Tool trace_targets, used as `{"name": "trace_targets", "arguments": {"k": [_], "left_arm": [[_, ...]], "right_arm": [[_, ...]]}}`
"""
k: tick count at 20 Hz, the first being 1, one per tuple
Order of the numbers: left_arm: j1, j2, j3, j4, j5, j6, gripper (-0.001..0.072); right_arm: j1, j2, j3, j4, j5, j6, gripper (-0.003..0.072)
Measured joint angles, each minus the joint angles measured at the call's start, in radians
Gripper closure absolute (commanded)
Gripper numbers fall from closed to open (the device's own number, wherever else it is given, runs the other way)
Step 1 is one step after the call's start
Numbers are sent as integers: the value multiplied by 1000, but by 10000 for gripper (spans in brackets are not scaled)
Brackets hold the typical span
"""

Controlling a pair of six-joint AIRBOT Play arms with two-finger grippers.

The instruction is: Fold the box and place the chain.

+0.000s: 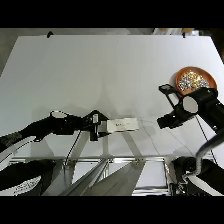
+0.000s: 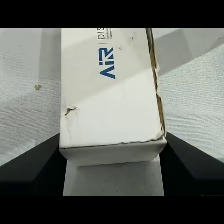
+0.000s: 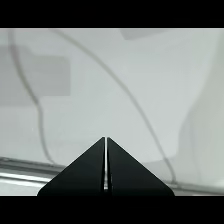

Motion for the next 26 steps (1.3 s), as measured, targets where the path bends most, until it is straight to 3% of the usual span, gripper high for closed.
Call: {"name": "trace_targets", "arguments": {"k": [6, 19, 23, 26], "left_arm": [[0, 0, 0, 0, 0, 0, 507], [1, 9, 0, 1, -55, -1, 508], [24, 104, 0, 2, -71, -21, 509], [92, 241, 0, 16, -36, -99, 509]], "right_arm": [[-13, 1, 0, 12, 91, 124, 669], [-15, 1, 0, 22, 113, 154, 669], [-14, 2, 0, 22, 114, 154, 669], [-14, 1, 0, 22, 114, 154, 669]]}}
